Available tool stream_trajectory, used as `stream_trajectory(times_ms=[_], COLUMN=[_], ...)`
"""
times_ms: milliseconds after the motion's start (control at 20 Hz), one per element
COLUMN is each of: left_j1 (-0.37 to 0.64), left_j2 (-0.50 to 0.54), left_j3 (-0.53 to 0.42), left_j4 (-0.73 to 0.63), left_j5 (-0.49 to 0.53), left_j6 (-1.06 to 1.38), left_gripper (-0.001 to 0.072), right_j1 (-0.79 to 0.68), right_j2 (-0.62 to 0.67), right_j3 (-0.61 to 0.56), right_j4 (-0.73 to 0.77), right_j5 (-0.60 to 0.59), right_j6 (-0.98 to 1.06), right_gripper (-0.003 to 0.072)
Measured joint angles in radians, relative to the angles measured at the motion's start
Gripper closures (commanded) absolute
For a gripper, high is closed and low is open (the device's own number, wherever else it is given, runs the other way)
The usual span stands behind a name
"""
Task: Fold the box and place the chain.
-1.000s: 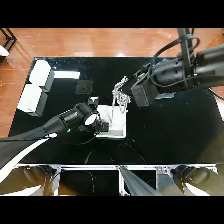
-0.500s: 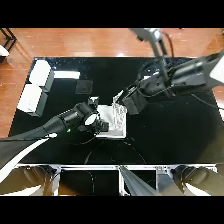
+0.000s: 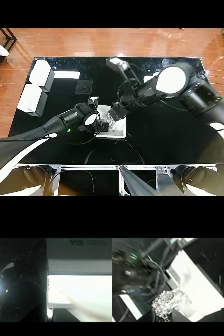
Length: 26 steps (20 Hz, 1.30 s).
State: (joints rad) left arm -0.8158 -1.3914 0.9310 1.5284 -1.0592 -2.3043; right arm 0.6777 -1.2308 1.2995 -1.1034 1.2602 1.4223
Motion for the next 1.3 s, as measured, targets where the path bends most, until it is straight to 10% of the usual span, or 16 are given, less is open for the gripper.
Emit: stream_trajectory(times_ms=[350, 450, 950, 1100, 1300], left_j1=[0.000, 0.000, 0.000, 0.000, 0.000], left_j2=[0.000, 0.000, 0.000, 0.006, 0.047], left_j3=[0.000, 0.000, 0.000, 0.000, 0.003], left_j4=[0.000, 0.000, 0.000, 0.000, -0.008], left_j5=[0.000, 0.000, 0.002, 0.003, -0.016], left_j6=[0.000, 0.000, 0.000, 0.001, 0.000], left_gripper=[0.0688, 0.0688, 0.0674, 0.0158, 0.0137], right_j1=[0.005, 0.005, -0.159, -0.265, -0.350], right_j2=[-0.014, -0.015, 0.133, 0.212, 0.260], right_j3=[-0.116, -0.131, -0.147, -0.148, -0.153], right_j4=[-0.011, 0.007, -0.124, -0.224, -0.280], right_j5=[-0.024, -0.035, 0.111, 0.149, 0.180], right_j6=[0.005, 0.006, 0.052, 0.088, 0.104], right_gripper=[0.0655, 0.0164, -0.0019, -0.0019, -0.0019])
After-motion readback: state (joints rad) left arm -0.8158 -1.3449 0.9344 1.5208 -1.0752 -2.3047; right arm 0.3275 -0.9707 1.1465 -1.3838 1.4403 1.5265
